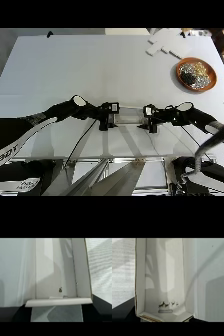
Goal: Fold the box and place the chain.
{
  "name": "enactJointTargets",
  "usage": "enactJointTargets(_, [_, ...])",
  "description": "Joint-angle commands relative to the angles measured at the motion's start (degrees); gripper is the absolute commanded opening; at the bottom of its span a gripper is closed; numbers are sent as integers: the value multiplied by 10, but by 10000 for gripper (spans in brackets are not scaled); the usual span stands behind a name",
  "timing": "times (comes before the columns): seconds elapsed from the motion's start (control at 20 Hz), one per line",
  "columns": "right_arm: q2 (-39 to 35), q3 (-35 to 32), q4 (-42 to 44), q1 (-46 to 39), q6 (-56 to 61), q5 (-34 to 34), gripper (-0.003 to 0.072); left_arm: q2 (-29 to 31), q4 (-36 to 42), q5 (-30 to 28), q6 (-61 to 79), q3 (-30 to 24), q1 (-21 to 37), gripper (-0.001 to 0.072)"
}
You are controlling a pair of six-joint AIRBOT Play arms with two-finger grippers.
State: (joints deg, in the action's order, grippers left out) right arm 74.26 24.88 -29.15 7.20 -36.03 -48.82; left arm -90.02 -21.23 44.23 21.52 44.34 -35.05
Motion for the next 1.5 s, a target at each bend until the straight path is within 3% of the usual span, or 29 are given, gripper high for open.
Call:
enactJointTargets(0.0, [0,0,0,0,0,0,402,-1,-2,1,-1,0,0,400])
enactJointTargets(0.05, [0,0,0,0,0,0,402,-1,-2,1,-1,0,0,337])
enactJointTargets(0.1, [0,0,0,0,0,0,402,-1,-2,1,-1,0,-1,332])
enactJointTargets(1.3, [0,0,0,0,0,-14,388,-1,-2,2,-1,0,-1,336])
enactJointTargets(1.35, [0,0,-1,0,0,-14,341,-1,-2,1,-1,0,0,336])
enactJointTargets(1.4, [0,0,-2,0,0,-14,236,-1,-2,2,-1,0,-1,336])
enactJointTargets(1.45, [0,0,-2,0,0,-14,225,-1,-2,2,-1,0,-1,336])
